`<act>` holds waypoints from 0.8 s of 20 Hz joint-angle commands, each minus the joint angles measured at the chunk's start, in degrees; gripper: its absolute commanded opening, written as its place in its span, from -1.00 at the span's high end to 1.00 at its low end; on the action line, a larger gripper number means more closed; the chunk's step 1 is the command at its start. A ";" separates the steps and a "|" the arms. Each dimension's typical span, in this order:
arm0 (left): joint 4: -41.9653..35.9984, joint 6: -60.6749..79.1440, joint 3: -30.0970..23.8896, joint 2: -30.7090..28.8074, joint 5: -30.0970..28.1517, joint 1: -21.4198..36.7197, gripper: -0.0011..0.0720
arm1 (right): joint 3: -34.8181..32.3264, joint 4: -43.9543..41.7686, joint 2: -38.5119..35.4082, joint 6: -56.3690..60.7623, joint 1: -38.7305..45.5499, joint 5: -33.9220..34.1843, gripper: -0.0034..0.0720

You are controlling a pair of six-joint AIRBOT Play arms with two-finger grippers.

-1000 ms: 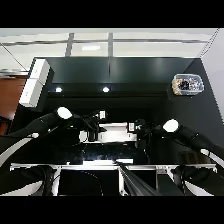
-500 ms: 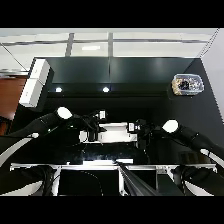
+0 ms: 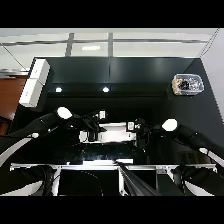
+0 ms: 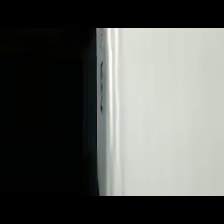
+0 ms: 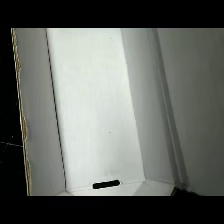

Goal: Fold the box and place the chain.

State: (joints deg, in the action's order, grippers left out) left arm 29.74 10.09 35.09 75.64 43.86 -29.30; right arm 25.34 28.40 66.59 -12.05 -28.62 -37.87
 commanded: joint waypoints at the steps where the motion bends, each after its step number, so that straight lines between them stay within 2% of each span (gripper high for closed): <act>1: 0.02 0.00 -0.02 0.04 0.02 -0.02 0.89 | 0.11 0.22 0.17 0.50 -0.39 0.61 -0.84; 5: 0.02 -0.02 -0.02 0.04 0.02 -0.02 0.89 | 0.13 2.45 0.39 1.95 -2.19 1.99 -0.84; 7: 0.02 -0.02 -0.02 0.04 0.02 -0.02 0.89 | 0.13 2.51 0.39 2.43 -2.19 2.32 -0.54; 13: -0.07 -0.15 -0.02 0.04 0.11 0.04 0.88 | 0.13 2.51 0.39 2.40 -2.19 2.32 -0.54; 14: 0.00 -1.44 0.00 -0.09 0.20 0.04 0.79 | 0.13 2.51 0.39 2.40 -2.19 2.32 -0.54; 16: 1.51 -6.01 0.76 -0.94 0.44 0.44 -0.08 | 0.13 2.51 0.39 2.40 -2.19 2.32 -0.54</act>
